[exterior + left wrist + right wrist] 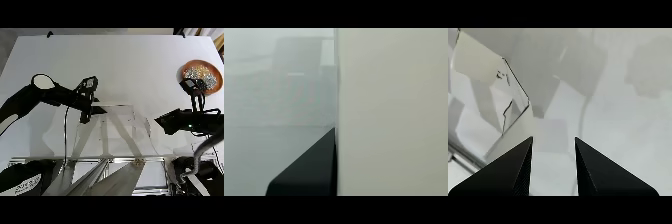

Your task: Fold the box and place the chain.

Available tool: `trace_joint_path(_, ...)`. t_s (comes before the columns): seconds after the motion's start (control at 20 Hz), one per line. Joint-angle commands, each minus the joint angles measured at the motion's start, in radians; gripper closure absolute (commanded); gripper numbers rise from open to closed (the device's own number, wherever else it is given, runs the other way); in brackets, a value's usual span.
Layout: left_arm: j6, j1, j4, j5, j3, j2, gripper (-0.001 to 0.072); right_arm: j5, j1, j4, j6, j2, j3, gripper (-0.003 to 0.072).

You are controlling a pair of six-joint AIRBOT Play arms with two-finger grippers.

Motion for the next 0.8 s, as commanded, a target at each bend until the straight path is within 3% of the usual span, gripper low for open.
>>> trace_joint_path(0.0,0.130,0.000,-0.018,0.023,-0.045,-0.041,0.0704,0.010,0.000,-0.006,0.000,0.014,0.001,0.0384)
trace_joint_path(0.25,0.249,-0.014,-0.021,0.153,-0.045,-0.114,0.0704,-0.030,0.000,-0.005,0.000,0.014,0.001,0.0384)
trace_joint_path(0.4,0.369,-0.031,-0.024,0.179,-0.045,-0.151,0.0704,-0.035,0.000,-0.006,0.000,0.014,0.001,0.0384)
trace_joint_path(0.75,0.378,-0.035,-0.029,0.243,-0.045,-0.243,0.0704,-0.052,0.000,-0.006,0.000,0.014,0.001,0.0384)
